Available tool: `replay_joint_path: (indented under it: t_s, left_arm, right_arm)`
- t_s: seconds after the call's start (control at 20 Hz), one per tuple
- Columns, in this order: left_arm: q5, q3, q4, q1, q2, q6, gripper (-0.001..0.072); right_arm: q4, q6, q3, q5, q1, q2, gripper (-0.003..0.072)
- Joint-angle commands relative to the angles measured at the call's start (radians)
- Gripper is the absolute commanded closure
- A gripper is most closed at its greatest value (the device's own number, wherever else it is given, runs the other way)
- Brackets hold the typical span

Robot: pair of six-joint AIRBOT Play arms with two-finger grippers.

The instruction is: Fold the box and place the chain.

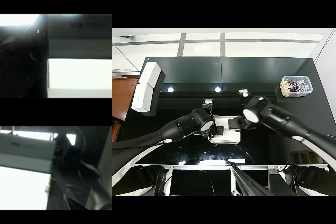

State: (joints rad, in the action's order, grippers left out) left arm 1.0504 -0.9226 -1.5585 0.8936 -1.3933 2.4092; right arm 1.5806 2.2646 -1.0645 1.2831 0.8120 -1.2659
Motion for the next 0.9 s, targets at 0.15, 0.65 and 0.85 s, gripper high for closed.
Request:
replay_joint_path:
  t_s: [0.15,0.65,0.85]
  left_arm:
    - [0.001,-0.001,0.000,0.000,0.000,0.000,0.0676]
    - [-0.010,-0.001,-0.001,-0.001,0.000,0.000,0.0676]
    - [-0.009,-0.001,-0.001,0.000,0.000,0.000,0.0676]
  right_arm:
    - [0.204,-0.189,-0.005,0.101,-0.165,0.240,0.0299]
    - [0.184,-0.370,0.036,-0.402,-0.921,0.109,-0.0034]
    - [0.087,-0.369,-0.101,-0.405,-1.032,-0.134,-0.0028]
